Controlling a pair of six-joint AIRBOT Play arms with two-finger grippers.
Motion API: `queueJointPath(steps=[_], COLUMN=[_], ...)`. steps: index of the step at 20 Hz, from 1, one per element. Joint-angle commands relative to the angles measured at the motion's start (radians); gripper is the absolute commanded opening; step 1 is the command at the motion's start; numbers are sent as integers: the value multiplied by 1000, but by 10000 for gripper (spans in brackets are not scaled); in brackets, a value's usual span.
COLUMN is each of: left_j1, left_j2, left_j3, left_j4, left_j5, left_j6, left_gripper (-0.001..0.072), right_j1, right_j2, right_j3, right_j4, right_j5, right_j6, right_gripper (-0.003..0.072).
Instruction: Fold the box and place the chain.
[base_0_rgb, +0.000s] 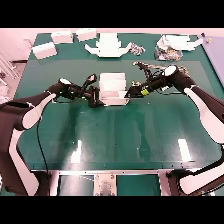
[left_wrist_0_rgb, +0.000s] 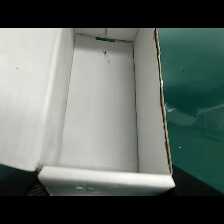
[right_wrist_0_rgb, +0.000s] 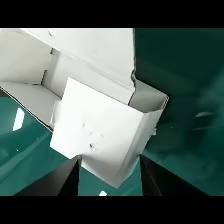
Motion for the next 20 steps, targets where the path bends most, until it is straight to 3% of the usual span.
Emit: queueJointPath(steps=[1, 13, 20], left_j1=[0, 0, 0], left_j2=[1, 1, 1], left_j3=[0, 0, 0], left_j4=[0, 0, -2], left_j5=[-2, -15, -16], left_j6=[0, 1, 1], left_gripper=[488, 488, 488], right_j1=[5, 64, 83], right_j2=[0, -1, -1], right_j3=[-10, -9, -7], right_j4=[4, 0, -114], right_j5=[-56, -159, -185], right_j6=[2, 62, 170], right_gripper=[440, 428, 412])
